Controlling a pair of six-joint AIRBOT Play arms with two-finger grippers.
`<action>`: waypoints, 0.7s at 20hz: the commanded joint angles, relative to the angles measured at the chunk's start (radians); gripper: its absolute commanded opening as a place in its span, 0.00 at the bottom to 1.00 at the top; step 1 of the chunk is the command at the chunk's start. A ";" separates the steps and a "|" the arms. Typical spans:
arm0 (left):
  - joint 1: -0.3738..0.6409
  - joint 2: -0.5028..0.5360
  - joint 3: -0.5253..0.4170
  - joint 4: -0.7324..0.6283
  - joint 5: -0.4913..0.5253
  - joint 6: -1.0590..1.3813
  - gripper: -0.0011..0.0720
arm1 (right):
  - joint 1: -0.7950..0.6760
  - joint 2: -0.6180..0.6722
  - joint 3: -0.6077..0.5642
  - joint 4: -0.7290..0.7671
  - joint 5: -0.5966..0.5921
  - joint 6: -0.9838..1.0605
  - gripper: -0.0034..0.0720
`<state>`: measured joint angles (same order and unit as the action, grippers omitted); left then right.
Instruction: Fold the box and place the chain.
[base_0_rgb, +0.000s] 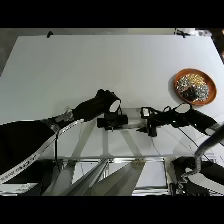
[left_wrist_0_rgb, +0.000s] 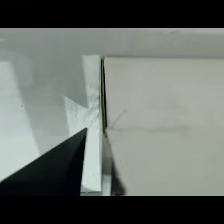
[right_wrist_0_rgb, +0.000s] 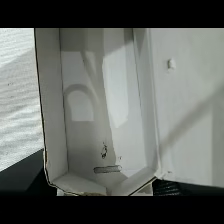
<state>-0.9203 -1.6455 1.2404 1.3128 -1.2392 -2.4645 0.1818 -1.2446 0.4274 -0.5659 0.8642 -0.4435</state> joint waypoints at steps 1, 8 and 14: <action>0.015 0.028 0.001 0.006 -0.026 0.031 0.63 | 0.000 0.000 0.000 -0.003 0.000 -0.002 0.59; 0.040 0.066 0.001 0.005 -0.053 0.175 0.80 | 0.000 0.000 0.000 -0.003 0.000 -0.002 0.59; 0.166 0.254 0.000 0.004 -0.056 0.687 0.80 | 0.000 0.000 0.000 -0.003 0.000 -0.002 0.59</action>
<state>-0.8112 -1.4715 1.2400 1.3174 -1.2961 -2.0487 0.1818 -1.2446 0.4278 -0.5682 0.8642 -0.4454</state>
